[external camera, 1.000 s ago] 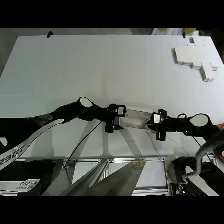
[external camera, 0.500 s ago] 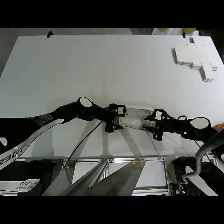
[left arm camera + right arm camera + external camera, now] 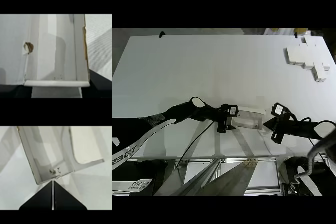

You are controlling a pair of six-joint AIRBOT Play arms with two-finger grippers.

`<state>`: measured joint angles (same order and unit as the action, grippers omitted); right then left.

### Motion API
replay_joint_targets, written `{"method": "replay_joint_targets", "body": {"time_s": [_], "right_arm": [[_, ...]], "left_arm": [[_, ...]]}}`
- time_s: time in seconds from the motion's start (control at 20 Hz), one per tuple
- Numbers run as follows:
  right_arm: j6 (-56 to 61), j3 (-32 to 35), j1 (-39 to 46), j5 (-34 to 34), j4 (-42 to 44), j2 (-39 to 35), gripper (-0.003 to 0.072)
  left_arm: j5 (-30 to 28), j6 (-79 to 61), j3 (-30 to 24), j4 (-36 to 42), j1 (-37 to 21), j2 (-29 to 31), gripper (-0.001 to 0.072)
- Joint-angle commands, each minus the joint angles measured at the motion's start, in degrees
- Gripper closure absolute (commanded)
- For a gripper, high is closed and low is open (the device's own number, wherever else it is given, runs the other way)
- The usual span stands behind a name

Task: Fold the box and place the chain.

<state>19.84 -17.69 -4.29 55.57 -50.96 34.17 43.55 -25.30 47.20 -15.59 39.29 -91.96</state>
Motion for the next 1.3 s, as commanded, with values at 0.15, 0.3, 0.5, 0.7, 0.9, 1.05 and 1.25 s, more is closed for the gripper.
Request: {"method": "replay_joint_targets", "body": {"time_s": [0.15,0.3,0.5,0.7,0.9,1.05,1.25], "right_arm": [[34.4,-6.3,7.0,-0.3,-5.4,1.6,0.0672],[50.9,-6.2,14.5,-0.2,-12.0,7.3,0.0672],[55.2,-6.2,16.5,2.2,-11.0,17.8,0.0672],[53.2,-6.2,16.5,5.4,-8.1,24.3,0.0672],[51.3,-5.8,16.5,7.0,-3.4,27.2,0.0672],[46.7,-4.9,15.7,8.4,5.0,27.1,0.0672],[45.4,-4.9,10.9,9.3,8.1,25.3,0.0612]], "left_arm": [[0.0,0.0,0.0,-0.1,0.0,0.0,0.0320],[0.0,0.0,0.0,-0.1,0.0,0.0,0.0320],[0.0,-0.1,0.0,-0.1,0.0,0.0,0.0320],[0.0,-0.1,0.0,-0.1,0.0,0.0,0.0320],[0.0,0.0,0.0,-0.1,0.0,0.0,0.0320],[0.0,-0.1,0.0,-0.1,0.0,0.0,0.0320],[0.0,0.0,0.0,-0.1,0.0,0.0,0.0320]]}}
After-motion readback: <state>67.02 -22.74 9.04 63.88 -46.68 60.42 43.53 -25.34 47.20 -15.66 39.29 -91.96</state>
